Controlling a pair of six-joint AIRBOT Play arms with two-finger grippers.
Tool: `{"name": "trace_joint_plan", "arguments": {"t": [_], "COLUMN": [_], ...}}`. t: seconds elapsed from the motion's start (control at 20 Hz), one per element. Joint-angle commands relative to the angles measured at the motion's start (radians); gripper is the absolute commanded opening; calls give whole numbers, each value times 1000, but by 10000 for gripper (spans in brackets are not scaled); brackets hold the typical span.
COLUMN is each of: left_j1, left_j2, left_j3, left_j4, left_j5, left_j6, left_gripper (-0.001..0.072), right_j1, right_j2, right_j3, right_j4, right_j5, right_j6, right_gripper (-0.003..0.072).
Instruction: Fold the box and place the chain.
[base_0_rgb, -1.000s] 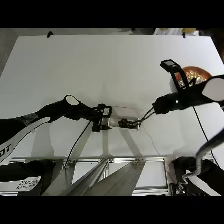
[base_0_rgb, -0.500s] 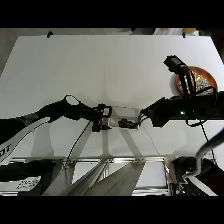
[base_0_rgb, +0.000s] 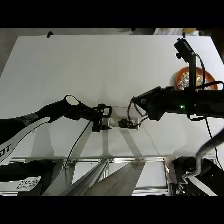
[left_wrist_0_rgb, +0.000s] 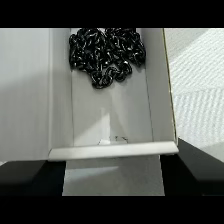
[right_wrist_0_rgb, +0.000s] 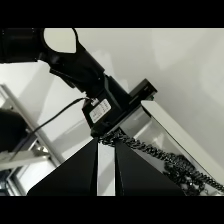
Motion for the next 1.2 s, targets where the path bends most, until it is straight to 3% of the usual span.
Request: {"name": "trace_joint_plan", "arguments": {"t": [0.0,0.3,0.45,0.55,0.6,0.9,1.0,1.15], "left_j1": [0,0,0,0,0,0,0,0], "left_j2": [1,0,1,1,1,1,1,1], "left_j3": [1,1,1,1,1,1,1,1], "left_j4": [0,0,0,0,0,0,0,0], "left_j5": [0,0,0,0,0,0,0,0], "left_j6": [0,0,0,0,0,0,0,0], "left_gripper": [252,252,252,252,252,252,252,252], "right_j1": [1,1,19,30,21,-212,-283,-295], "right_j2": [-11,-93,-162,-179,-179,-179,-182,-209], "right_j3": [-12,-204,-243,-242,-237,-63,-60,-94], "right_j4": [-11,-12,-11,-1,6,-37,-133,-296], "right_j5": [3,-62,-39,-37,-34,171,245,167], "right_j6": [-14,-88,-189,-236,-261,-295,-333,-299], "right_gripper": [15,17,33,218,227,214,115,102]}}
